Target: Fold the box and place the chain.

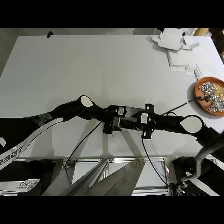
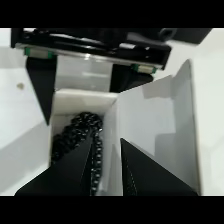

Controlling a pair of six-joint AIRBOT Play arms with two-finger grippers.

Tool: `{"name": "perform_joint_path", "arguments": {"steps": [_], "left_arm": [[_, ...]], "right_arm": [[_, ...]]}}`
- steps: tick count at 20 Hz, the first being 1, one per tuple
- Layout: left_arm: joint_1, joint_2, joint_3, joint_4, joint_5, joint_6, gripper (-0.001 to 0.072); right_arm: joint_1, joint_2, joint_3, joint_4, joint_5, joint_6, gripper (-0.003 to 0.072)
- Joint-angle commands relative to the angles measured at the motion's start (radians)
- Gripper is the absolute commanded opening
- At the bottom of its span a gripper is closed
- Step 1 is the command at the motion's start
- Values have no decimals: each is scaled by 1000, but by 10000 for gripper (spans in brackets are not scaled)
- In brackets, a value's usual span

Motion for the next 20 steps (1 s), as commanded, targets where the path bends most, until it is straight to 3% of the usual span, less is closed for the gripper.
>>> {"name": "perform_joint_path", "arguments": {"steps": [1, 4, 7, 10, 20], "left_arm": [[1, 0, 1, 0, 0, 0, 206], [1, 0, 1, 0, 0, 0, 206], [1, 0, 1, 0, 0, 0, 206], [1, 0, 1, 0, 0, 0, 206], [1, 0, 1, 0, 0, 0, 206]], "right_arm": [[-42, 8, 65, -168, 123, 76, 197], [-165, 49, 124, -437, 346, 159, 195], [-307, 53, 119, -619, 476, 158, 155], [-394, 43, 93, -617, 386, 134, 156], [-396, -145, 92, -545, 294, -114, 156]]}}
